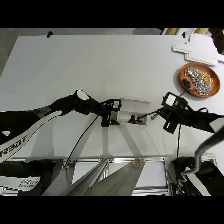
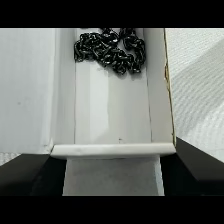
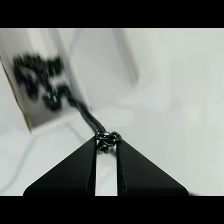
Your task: Fold the box and place the chain.
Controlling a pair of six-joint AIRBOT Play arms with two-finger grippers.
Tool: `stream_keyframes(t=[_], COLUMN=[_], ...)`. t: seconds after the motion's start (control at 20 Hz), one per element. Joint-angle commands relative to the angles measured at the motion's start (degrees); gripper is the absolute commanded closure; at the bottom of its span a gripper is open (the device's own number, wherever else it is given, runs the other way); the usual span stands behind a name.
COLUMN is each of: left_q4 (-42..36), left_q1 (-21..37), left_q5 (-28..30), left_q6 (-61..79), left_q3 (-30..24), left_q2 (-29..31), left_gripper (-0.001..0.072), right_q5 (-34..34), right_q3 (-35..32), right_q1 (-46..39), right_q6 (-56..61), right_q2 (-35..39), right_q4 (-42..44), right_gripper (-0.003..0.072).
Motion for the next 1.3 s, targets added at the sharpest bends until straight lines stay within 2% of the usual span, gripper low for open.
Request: stream_keyframes(t=[0.0, 0.15, 0.35, 0.5, 0.65, 0.85, 0.9, 0.95, 1.0, 1.15, 1.25], left_q4=[0.0, 0.0, 0.0, 0.0, 0.0, 0.0, 0.0, 0.0, 0.0, 0.0, 0.0], left_q1=[0.0, 0.0, 0.0, 0.0, 0.0, 0.0, 0.0, 0.0, 0.0, 0.0, 0.0], left_q5=[0.0, 0.0, 0.0, 0.0, 0.0, 0.0, 0.0, 0.0, 0.0, 0.0, 0.0], left_q6=[0.0, 0.0, 0.0, 0.0, 0.0, 0.0, 0.0, 0.0, 0.0, 0.0, 0.0], left_q3=[0.0, 0.0, 0.0, 0.0, 0.0, 0.0, 0.0, 0.0, 0.0, 0.0, 0.0], left_q2=[0.0, 0.0, 0.0, 0.0, 0.0, 0.0, 0.0, 0.0, 0.0, 0.0, 0.0], left_gripper=[0.0502, 0.0502, 0.0502, 0.0502, 0.0502, 0.0502, 0.0502, 0.0502, 0.0502, 0.0502, 0.0502], right_q5=[4.1, 2.0, -2.1, -6.2, -7.4, -7.3, -7.3, -7.3, -7.1, -3.1, -1.0], right_q3=[8.4, 12.0, 12.3, 12.3, 12.3, 12.3, 12.3, 12.3, 12.3, 13.7, 15.0], right_q1=[2.6, 8.8, 18.5, 22.3, 22.3, 22.3, 22.3, 22.3, 22.3, 22.0, 18.4], right_q6=[4.6, 10.4, 13.9, 15.7, 19.8, 25.6, 26.3, 26.3, 26.3, 24.1, 22.5], right_q2=[1.1, -1.6, -9.3, -14.9, -19.0, -22.5, -23.3, -24.0, -24.1, -20.0, -16.6], right_q4=[6.6, 7.0, 6.9, 6.9, 4.4, -3.5, -4.2, -4.2, -4.2, -6.1, -7.3], right_gripper=[0.0668, 0.0668, 0.0668, 0.0668, 0.0667, 0.0666, 0.0648, 0.0566, 0.0508, 0.0506, 0.0506])
